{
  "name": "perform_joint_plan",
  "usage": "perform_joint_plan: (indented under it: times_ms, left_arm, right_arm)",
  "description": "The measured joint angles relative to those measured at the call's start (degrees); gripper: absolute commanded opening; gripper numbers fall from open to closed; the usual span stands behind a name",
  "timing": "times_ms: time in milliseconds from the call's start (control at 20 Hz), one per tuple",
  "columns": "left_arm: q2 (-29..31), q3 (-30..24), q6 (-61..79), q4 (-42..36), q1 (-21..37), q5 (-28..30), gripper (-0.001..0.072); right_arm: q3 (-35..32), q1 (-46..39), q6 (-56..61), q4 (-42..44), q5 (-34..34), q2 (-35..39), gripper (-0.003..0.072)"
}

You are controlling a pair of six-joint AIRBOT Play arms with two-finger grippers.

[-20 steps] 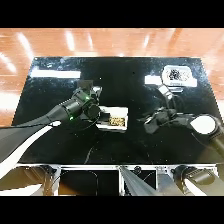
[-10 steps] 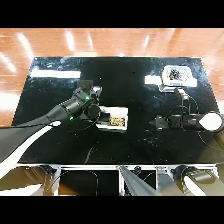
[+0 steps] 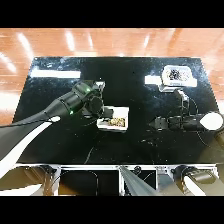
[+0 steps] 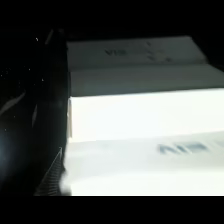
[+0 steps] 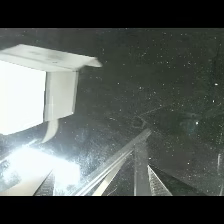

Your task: Fold the box and place the chain.

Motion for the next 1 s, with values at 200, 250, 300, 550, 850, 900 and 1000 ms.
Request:
perform_joint_plan:
  times_ms: [200,250,300,550,850,900,1000]
  left_arm:
    - [3.04,1.77,7.28,0.02,0.96,9.07,0.0562]
    - [4.52,1.51,9.40,0.04,1.40,11.41,0.0562]
    - [6.56,0.70,11.63,0.31,2.14,13.68,0.0562]
    - [22.53,-9.86,20.74,1.03,13.81,16.90,0.0563]
    - [40.33,-24.33,33.94,-14.27,35.23,13.79,0.0563]
    - [41.53,-25.66,35.69,-16.57,36.65,13.66,0.0563]
    - [43.01,-27.61,38.21,-19.69,38.23,12.41,0.0563]
  right_arm:
    - [0.07,0.02,0.04,1.40,0.31,0.00,0.0713]
    - [0.28,0.02,0.28,1.97,0.79,-0.02,0.0713]
    - [0.83,0.02,0.44,2.43,1.55,-0.13,0.0713]
    - [11.98,0.00,0.85,3.06,6.51,-5.73,0.0713]
    - [39.93,4.04,-2.27,5.62,11.10,-28.48,0.0713]
    - [44.09,5.68,-4.20,6.01,11.82,-32.26,0.0713]
    - [50.86,9.44,-8.98,6.43,13.29,-39.23,0.0713]
